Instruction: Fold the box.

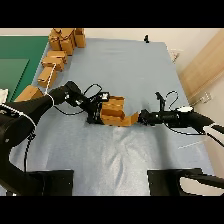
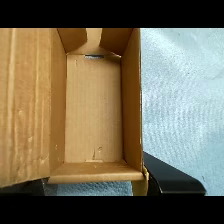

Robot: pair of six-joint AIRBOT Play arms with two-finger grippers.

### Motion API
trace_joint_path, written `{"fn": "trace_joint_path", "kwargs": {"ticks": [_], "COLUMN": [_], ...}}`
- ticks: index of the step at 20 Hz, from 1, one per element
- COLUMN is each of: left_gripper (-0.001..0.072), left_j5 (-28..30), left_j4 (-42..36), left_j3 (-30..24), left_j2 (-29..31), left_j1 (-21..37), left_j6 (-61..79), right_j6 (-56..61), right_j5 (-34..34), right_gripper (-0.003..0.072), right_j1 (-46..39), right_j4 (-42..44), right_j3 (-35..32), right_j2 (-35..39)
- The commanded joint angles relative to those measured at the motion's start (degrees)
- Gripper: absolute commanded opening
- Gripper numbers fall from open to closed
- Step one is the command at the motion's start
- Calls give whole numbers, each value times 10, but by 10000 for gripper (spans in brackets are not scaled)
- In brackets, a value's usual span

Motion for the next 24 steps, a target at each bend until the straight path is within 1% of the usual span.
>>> {"fn": "trace_joint_path", "kwargs": {"ticks": [1,6,10,15,17,18,21,22,23,24], "left_gripper": [416,416,416,416,416,416,416,416,416,416], "left_j5": [0,0,0,0,-1,-4,-4,-4,-4,-4], "left_j4": [0,0,0,0,0,0,0,0,0,0], "left_j3": [0,0,0,0,0,0,0,0,0,0], "left_j2": [0,0,0,0,0,0,0,0,0,0], "left_j1": [0,0,0,0,0,0,0,0,0,0], "left_j6": [0,0,0,0,0,0,0,0,0,0], "right_j6": [-9,-15,-15,-14,-15,-14,-14,-14,-14,-14], "right_j5": [19,38,40,30,24,25,26,26,26,24], "right_gripper": [5,5,6,18,145,172,172,190,258,292], "right_j1": [3,3,3,38,41,41,41,42,43,47], "right_j4": [28,48,61,68,78,82,86,90,93,95], "right_j3": [2,10,14,14,14,14,14,14,15,16], "right_j2": [0,0,0,-3,-4,-4,-4,-4,-5,-7]}}
